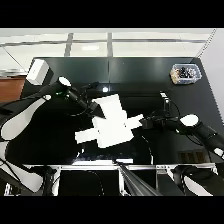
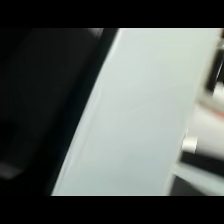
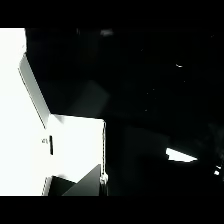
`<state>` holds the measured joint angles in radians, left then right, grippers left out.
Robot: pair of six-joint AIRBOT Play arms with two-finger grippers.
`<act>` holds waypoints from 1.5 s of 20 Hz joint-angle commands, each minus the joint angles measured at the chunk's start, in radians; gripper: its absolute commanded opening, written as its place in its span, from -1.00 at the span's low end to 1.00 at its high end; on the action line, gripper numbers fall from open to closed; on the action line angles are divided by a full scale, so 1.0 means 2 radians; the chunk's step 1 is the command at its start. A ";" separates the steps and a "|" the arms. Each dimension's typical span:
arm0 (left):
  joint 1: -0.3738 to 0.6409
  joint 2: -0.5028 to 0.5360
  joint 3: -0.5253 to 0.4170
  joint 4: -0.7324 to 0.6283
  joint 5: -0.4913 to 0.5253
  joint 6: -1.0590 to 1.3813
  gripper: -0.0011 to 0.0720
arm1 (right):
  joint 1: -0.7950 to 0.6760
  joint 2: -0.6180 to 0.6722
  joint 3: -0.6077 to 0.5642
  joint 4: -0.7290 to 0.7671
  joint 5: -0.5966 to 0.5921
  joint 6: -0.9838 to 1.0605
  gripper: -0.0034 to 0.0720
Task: Fold the box and place the chain.
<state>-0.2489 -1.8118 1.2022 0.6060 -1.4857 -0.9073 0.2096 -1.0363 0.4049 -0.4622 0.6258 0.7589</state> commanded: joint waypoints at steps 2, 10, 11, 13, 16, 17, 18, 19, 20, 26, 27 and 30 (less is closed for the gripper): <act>-0.003 -0.010 0.014 0.053 -0.036 0.041 0.13 | 0.001 0.000 0.000 0.001 0.001 0.000 -0.87; 0.000 -0.008 0.012 0.050 0.006 0.019 0.02 | 0.001 0.000 0.000 0.001 0.001 0.000 -0.87; 0.002 -0.006 0.006 0.030 0.011 0.022 0.02 | 0.001 0.000 0.000 0.001 0.001 0.000 -0.87; 0.015 0.002 -0.014 0.008 0.030 0.024 0.02 | 0.001 0.000 0.000 0.001 0.003 0.000 -0.87; 0.027 0.023 -0.060 -0.020 0.062 0.039 0.02 | 0.001 0.000 0.000 0.001 0.003 0.000 -0.87; 0.027 0.025 -0.072 -0.039 0.060 0.061 0.02 | 0.001 0.000 0.000 0.001 0.003 0.000 -0.87; 0.026 0.025 -0.080 -0.049 0.060 0.069 0.02 | 0.001 0.000 0.000 0.001 0.003 0.000 -0.87; 0.024 0.025 -0.084 -0.058 0.060 0.084 -0.06 | 0.001 0.000 0.000 0.001 0.003 0.000 -0.87; 0.021 0.025 -0.085 -0.067 0.058 0.096 -0.15 | 0.001 0.000 0.000 0.001 0.003 0.000 -0.87; 0.009 0.025 -0.081 -0.046 0.039 0.137 -0.47 | 0.000 0.000 0.000 0.001 0.003 0.000 -0.87; 0.010 0.025 -0.080 -0.039 0.033 0.141 -0.56 | 0.000 0.000 0.000 0.000 0.003 0.000 -0.87; 0.009 0.025 -0.067 -0.018 0.030 0.140 -0.90 | 0.000 0.001 0.001 0.000 -0.002 0.000 -0.08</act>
